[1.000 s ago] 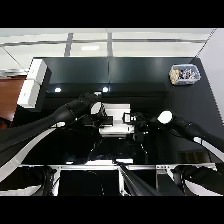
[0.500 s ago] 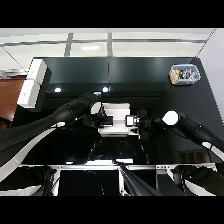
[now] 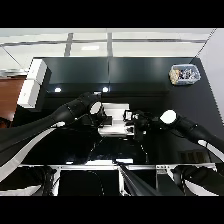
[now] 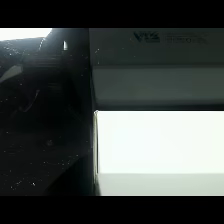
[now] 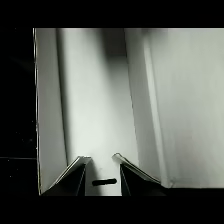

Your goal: Fold the box and place the chain.

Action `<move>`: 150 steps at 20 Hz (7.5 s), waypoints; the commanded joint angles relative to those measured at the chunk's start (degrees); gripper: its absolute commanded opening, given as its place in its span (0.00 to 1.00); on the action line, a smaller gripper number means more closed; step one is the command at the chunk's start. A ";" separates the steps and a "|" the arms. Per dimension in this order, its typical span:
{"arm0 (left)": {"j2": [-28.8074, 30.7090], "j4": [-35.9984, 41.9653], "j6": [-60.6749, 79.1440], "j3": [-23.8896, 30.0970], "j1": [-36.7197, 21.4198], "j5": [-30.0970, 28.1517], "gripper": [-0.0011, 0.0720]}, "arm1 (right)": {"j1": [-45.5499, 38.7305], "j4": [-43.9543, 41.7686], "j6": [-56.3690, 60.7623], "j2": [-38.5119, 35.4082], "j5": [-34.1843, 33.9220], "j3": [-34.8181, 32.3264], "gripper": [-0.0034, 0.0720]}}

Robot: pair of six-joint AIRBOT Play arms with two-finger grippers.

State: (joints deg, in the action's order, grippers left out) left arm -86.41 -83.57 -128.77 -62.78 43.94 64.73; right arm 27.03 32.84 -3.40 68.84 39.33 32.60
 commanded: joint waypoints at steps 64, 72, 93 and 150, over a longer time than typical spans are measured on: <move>-0.02 0.20 -0.07 -0.02 0.02 0.24 0.05 | -5.92 4.35 75.14 3.04 16.63 9.11 0.57; -0.02 0.24 -0.04 -0.02 0.02 0.22 0.05 | 3.08 27.45 98.88 3.30 14.60 15.76 0.57; -0.02 0.22 -0.04 -0.02 0.02 0.02 0.05 | 14.95 50.95 124.39 13.64 22.05 26.73 0.43; -0.02 0.09 -0.04 -0.02 0.02 -0.24 0.05 | -2.95 96.08 124.50 -12.15 24.55 27.26 0.40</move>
State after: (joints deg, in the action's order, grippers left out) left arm -86.41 -83.50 -128.81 -62.78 44.01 64.55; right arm 33.30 117.75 121.43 58.35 71.55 61.14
